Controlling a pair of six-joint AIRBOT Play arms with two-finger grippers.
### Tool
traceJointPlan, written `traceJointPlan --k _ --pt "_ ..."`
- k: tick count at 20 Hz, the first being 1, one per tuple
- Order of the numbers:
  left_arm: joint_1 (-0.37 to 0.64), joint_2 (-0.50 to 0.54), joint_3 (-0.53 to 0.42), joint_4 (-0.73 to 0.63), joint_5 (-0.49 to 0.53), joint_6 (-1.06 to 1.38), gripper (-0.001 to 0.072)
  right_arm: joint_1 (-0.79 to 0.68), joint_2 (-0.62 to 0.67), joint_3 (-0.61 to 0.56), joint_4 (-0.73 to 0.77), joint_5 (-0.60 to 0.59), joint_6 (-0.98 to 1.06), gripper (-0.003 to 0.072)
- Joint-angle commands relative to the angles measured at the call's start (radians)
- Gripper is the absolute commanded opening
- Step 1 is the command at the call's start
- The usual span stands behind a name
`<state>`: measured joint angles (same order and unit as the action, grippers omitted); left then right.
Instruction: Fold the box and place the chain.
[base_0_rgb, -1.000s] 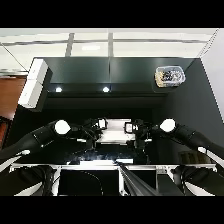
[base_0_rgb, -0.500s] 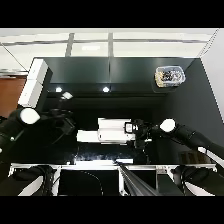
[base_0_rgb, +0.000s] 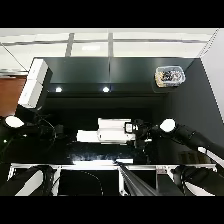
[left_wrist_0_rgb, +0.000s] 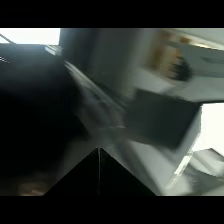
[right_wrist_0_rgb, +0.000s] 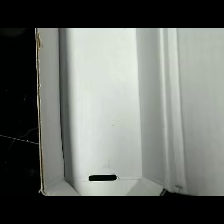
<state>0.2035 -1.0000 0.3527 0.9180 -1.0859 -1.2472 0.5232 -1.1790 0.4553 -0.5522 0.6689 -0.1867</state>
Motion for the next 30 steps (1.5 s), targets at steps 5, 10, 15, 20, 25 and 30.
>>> traceJointPlan --k 5,10,15,20,25,30 --pt "-0.195 -0.167 -0.035 -0.381 0.06 0.211 0.0026 0.0 0.0 0.001 0.001 0.0 0.0 0.0429" --pt "-0.317 -0.178 0.047 -0.349 0.059 0.227 0.0028 0.0 0.0 0.001 0.001 0.0 0.0 0.0428" --pt "-0.319 -0.178 0.145 -0.349 -0.051 0.229 0.0536 0.0 0.0 0.001 0.001 0.0 0.0 0.0429" --pt "-0.328 -0.177 0.221 -0.342 -0.172 0.248 0.0664 0.0 0.0 0.001 0.001 0.0 0.0 0.0429" --pt "-0.517 -0.177 0.231 -0.244 -0.044 0.212 0.0663 0.0 0.0 0.001 0.001 0.0 0.0 0.0429" --pt "-0.676 -0.177 0.231 -0.196 0.25 0.039 0.0663 0.0 0.0 0.001 0.001 0.0 0.0 0.0429"
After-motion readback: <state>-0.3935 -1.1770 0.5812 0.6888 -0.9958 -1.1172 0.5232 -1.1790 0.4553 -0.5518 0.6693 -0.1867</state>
